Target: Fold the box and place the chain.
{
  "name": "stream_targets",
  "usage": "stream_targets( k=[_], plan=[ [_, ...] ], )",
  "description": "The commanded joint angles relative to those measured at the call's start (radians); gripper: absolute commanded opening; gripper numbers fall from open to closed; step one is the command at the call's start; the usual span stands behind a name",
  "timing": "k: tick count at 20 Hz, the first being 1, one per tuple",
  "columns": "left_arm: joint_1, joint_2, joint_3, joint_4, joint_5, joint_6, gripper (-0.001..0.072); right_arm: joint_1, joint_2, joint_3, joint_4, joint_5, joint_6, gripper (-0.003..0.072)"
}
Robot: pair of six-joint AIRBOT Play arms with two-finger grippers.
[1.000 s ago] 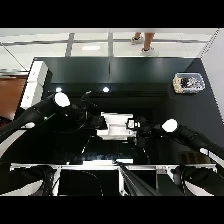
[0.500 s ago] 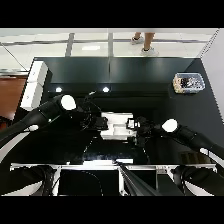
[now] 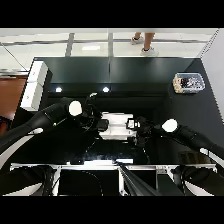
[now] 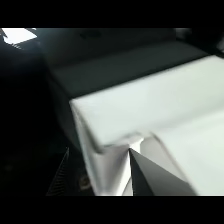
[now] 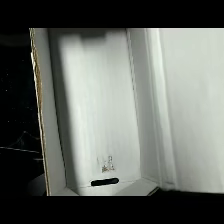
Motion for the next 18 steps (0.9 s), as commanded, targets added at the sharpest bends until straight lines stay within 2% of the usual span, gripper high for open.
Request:
stream_targets(
  k=[1,5,12,18],
  plan=[
    [-0.047,-0.014,0.018,0.160,-0.023,-0.202,0.0445,0.001,0.000,0.000,0.000,0.000,0.000,0.0480],
    [-0.113,-0.016,0.068,0.331,-0.063,-0.331,0.0445,0.001,0.000,0.000,0.000,0.000,0.000,0.0480],
    [-0.179,-0.052,0.077,0.342,-0.043,-0.466,0.0444,0.001,0.000,0.000,0.000,0.000,0.000,0.0480],
    [-0.195,-0.152,0.177,0.345,-0.096,-0.466,0.0443,0.001,0.000,0.000,0.000,0.001,0.000,0.0479]
  ],
)
